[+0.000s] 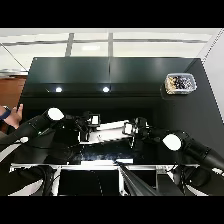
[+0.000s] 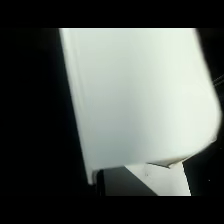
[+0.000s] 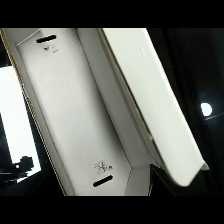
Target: Fold the box and place the chain.
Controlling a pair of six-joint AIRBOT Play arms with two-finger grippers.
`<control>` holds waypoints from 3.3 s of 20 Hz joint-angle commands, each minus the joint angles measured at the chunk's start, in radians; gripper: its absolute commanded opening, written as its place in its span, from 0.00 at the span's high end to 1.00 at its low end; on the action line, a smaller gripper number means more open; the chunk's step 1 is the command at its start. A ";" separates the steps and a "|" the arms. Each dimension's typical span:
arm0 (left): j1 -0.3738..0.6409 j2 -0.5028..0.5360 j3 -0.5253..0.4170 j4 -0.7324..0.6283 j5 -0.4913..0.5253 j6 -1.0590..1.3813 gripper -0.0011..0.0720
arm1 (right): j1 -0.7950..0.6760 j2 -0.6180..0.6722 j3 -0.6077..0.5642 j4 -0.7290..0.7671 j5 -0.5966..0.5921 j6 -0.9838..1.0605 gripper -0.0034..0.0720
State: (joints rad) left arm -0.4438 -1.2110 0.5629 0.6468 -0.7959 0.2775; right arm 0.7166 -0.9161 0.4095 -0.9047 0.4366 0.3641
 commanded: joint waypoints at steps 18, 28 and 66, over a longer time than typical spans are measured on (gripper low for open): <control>0.000 0.001 0.001 0.000 -0.001 0.002 0.95 | -0.116 -0.034 0.008 0.309 0.125 -0.346 0.00; 0.000 0.001 0.001 0.000 0.003 -0.005 0.95 | -0.116 -0.085 0.008 0.375 0.228 -0.468 0.00; 0.000 0.001 0.001 0.000 -0.002 -0.005 0.94 | -0.116 -0.225 0.011 0.399 0.161 -0.549 0.23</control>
State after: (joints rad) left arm -0.4438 -1.2110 0.5629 0.6464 -0.7979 0.2726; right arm 0.6010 -1.1408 0.4191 -0.5060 0.5980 -0.1844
